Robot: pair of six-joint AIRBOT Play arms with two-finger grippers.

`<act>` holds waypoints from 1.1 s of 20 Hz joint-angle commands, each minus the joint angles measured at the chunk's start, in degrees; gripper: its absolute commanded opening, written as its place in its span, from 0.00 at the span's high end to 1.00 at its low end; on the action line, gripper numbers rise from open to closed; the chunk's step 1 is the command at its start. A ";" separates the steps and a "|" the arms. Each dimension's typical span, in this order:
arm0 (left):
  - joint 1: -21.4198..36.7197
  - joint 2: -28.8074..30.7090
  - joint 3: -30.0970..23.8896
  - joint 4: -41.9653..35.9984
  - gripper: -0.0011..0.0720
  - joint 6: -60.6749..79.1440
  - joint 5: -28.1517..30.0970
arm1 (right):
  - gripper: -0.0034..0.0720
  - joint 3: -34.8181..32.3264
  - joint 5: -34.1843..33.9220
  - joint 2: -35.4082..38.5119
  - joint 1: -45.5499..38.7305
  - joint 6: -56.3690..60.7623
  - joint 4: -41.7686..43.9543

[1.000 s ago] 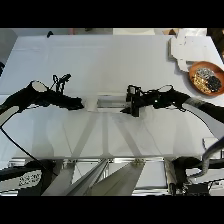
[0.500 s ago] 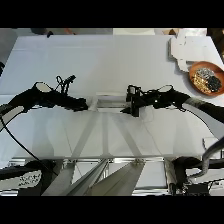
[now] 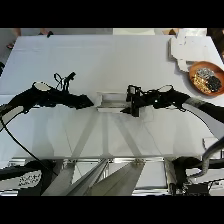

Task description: Fold the box and place the chain.

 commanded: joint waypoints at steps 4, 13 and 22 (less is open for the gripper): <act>-0.02 1.20 -0.02 -1.53 0.66 3.76 0.39 | 0.38 0.02 0.00 0.04 0.00 0.02 0.00; -0.02 1.20 -0.02 -3.39 0.58 5.81 0.33 | 0.38 0.02 0.00 0.04 0.00 0.02 0.00; -0.02 1.22 -0.02 -2.58 0.53 6.29 -2.78 | 0.38 0.02 0.00 0.04 0.00 0.02 0.00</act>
